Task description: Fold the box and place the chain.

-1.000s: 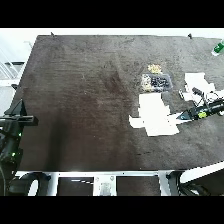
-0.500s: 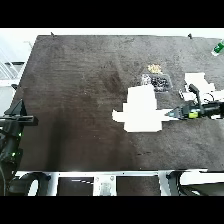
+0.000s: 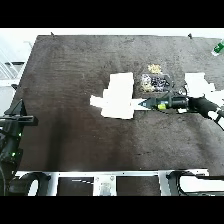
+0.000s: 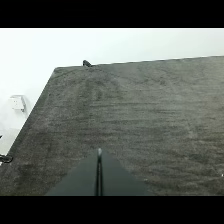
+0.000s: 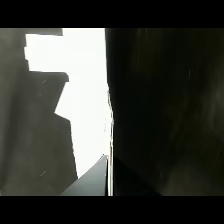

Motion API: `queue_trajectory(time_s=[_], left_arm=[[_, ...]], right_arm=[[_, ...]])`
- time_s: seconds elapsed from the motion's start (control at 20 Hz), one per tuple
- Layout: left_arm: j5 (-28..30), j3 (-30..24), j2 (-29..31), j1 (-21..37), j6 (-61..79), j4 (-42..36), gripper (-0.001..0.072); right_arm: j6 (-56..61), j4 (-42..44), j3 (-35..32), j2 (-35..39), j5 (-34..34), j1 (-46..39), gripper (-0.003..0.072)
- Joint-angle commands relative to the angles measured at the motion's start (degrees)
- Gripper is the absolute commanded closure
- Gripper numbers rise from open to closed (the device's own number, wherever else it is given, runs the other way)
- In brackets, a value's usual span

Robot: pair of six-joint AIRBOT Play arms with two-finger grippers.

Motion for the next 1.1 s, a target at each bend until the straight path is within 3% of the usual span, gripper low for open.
queue_trajectory(time_s=[0.0, 0.35, 0.4, 0.45, 0.5, 0.7, 0.8, 0.95, 1.05], left_arm=[[0.0, 0.0, 0.0, 0.1, 0.0, 0.0, 0.0691], [-0.4, 0.0, 0.0, 0.1, 0.2, 0.3, 0.0688], [-0.4, 0.0, 0.0, 0.1, 0.7, 0.5, 0.0459], [-0.5, 0.0, 0.0, 0.1, 0.7, 0.5, 0.0089], [-0.8, 0.0, 0.0, 0.1, 0.7, 0.5, 0.0053], [-4.9, 0.9, -0.2, 0.1, 0.7, 0.6, 0.0078], [-5.6, 3.1, -3.6, 0.1, 1.2, 0.8, 0.0078], [-6.6, 8.8, -15.8, 0.1, 1.3, 0.9, 0.0078], [-11.2, 14.4, -27.0, 0.1, 1.3, 1.0, 0.0078]], right_arm=[[4.7, -5.0, 7.3, -3.7, -5.4, 4.9, 0.0675], [4.8, -5.1, 9.9, -8.5, -13.4, 10.8, 0.0675], [4.8, -5.1, 9.9, -8.5, -13.6, 11.3, 0.0676], [4.9, -5.0, 9.9, -8.5, -14.3, 11.8, 0.0676], [4.9, -5.0, 9.9, -8.5, -14.6, 12.3, 0.0676], [7.0, -5.0, 9.0, -8.5, -14.6, 12.9, 0.0676], [7.2, -4.9, 9.0, -8.5, -15.0, 13.3, 0.0675], [6.8, -4.2, 9.0, -8.5, -16.3, 13.3, 0.0675], [5.5, -3.5, 9.1, -8.5, -16.6, 13.3, 0.0675]])
